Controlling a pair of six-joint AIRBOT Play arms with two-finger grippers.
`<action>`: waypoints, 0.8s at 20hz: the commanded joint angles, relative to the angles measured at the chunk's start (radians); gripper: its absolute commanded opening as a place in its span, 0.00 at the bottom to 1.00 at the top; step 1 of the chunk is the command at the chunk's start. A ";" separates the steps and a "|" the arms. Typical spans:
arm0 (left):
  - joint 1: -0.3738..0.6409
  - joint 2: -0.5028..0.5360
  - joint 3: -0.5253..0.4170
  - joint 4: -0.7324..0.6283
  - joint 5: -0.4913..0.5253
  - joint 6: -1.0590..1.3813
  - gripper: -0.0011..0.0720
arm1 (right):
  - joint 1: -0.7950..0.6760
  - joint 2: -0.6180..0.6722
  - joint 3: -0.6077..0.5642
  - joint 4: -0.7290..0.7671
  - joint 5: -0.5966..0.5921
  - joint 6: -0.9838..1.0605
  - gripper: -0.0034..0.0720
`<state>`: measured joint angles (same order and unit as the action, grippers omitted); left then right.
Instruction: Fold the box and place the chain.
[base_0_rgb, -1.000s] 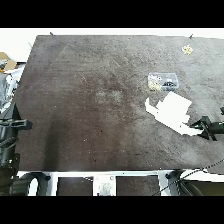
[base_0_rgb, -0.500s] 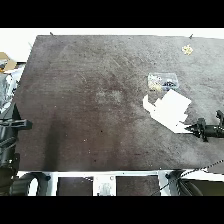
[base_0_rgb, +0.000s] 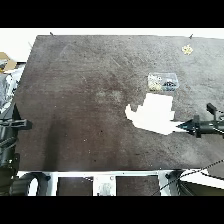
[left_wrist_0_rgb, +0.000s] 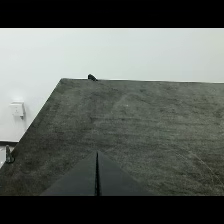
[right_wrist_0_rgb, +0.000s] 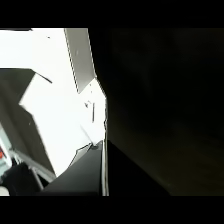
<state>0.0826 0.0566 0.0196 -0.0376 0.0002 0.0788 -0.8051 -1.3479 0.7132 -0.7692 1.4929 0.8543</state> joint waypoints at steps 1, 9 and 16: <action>0.000 -0.001 0.000 0.000 0.000 0.000 0.03 | 0.192 0.022 -0.056 0.178 -0.056 -0.032 0.05; 0.000 -0.001 0.001 0.000 -0.060 -0.008 0.03 | 0.705 -0.192 0.179 0.341 -0.408 -0.104 0.05; 0.000 -0.001 0.061 0.005 -0.365 -0.018 0.83 | 0.823 -0.352 0.301 0.461 -0.538 -0.359 0.05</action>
<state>0.0830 0.0563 0.0456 -0.0322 -0.2119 0.0612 -0.0288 -1.6596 0.9867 -0.3508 1.0218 0.5953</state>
